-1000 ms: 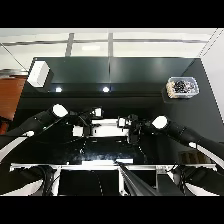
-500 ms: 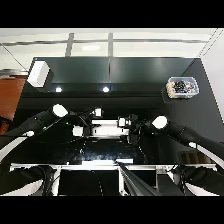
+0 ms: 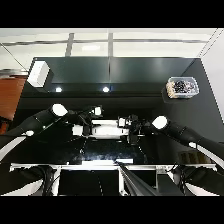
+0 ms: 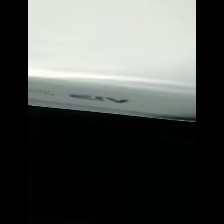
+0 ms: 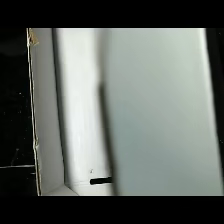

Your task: Fold the box and place the chain.

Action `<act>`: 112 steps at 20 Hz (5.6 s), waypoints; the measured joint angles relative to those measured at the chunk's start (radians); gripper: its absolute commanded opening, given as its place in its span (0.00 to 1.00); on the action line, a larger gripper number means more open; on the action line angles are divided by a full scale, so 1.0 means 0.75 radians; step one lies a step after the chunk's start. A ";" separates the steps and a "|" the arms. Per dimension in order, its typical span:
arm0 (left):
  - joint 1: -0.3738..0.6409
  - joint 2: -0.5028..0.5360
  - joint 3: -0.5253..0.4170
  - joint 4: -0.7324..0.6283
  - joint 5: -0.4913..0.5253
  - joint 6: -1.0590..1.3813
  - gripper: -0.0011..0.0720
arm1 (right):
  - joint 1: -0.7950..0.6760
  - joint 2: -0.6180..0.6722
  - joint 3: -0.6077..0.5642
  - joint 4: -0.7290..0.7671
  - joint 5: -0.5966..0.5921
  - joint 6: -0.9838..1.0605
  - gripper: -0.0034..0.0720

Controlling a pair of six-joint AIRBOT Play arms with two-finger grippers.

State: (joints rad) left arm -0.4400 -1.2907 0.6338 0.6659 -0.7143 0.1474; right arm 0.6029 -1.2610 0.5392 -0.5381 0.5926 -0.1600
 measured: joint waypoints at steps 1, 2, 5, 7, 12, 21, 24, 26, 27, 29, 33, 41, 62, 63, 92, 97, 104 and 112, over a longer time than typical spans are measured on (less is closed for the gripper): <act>0.000 0.005 0.002 -0.001 0.002 0.001 0.82 | 0.000 0.000 0.000 0.000 -0.001 0.000 0.75; 0.000 0.012 0.004 -0.001 0.001 -0.001 0.96 | 0.000 0.000 0.000 0.000 -0.001 -0.001 0.75; 0.011 0.044 0.006 0.001 0.000 -0.033 0.96 | 0.000 0.000 0.000 0.001 -0.001 -0.001 0.75; 0.035 0.081 0.006 0.009 0.000 -0.052 0.96 | 0.000 0.000 0.000 0.001 -0.001 -0.001 0.75; 0.157 0.267 0.006 0.045 -0.025 -0.136 0.96 | 0.000 0.000 -0.001 0.002 -0.004 0.001 0.75; 0.387 0.550 -0.001 0.187 -0.587 -0.613 0.06 | 0.000 0.000 0.000 0.002 -0.004 0.000 0.75; 0.345 0.559 -0.044 0.115 -0.728 -0.718 0.06 | 0.000 0.000 0.000 0.002 -0.004 0.000 0.75; 0.289 0.561 -0.084 0.019 -0.665 -0.754 0.06 | 0.000 0.000 -0.001 0.002 -0.004 0.000 0.75; 0.256 0.560 -0.103 -0.036 -0.583 -0.760 0.06 | 0.000 0.000 0.000 0.002 -0.004 0.000 0.75; 0.177 0.546 -0.131 -0.137 -0.340 -0.773 0.06 | 0.000 0.000 0.000 0.002 -0.004 0.000 0.75; 0.012 0.433 -0.153 -0.232 0.149 -0.777 0.06 | 0.000 0.000 -0.001 0.002 -0.004 0.000 0.75; -0.081 0.194 -0.158 -0.263 0.387 -0.769 0.06 | 0.000 0.000 0.000 0.002 -0.005 0.000 0.75; 0.555 0.554 -0.147 0.204 -0.397 -0.730 0.95 | 0.000 0.000 0.000 0.002 -0.019 0.014 0.75; 0.564 0.528 -0.150 0.193 -0.445 -0.622 0.95 | 0.000 0.000 0.000 0.002 -0.019 0.014 0.75; 0.235 0.158 -0.119 0.051 -0.273 0.149 0.49 | 0.000 0.000 0.000 0.002 -0.019 0.014 0.75; 0.203 0.152 -0.119 0.038 -0.276 0.143 0.49 | 0.000 0.000 0.000 0.001 -0.019 0.014 0.75; 0.185 0.118 -0.119 0.017 -0.271 0.097 0.46 | 0.000 0.000 -0.001 0.001 -0.018 0.014 0.75; 0.183 0.096 -0.119 -0.072 -0.269 0.088 0.46 | 0.000 0.000 0.000 0.001 -0.018 0.014 0.75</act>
State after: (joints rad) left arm -0.3031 -1.2190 0.5446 0.6121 -0.9157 0.2134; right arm 0.6029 -1.2610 0.5392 -0.5373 0.5789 -0.1497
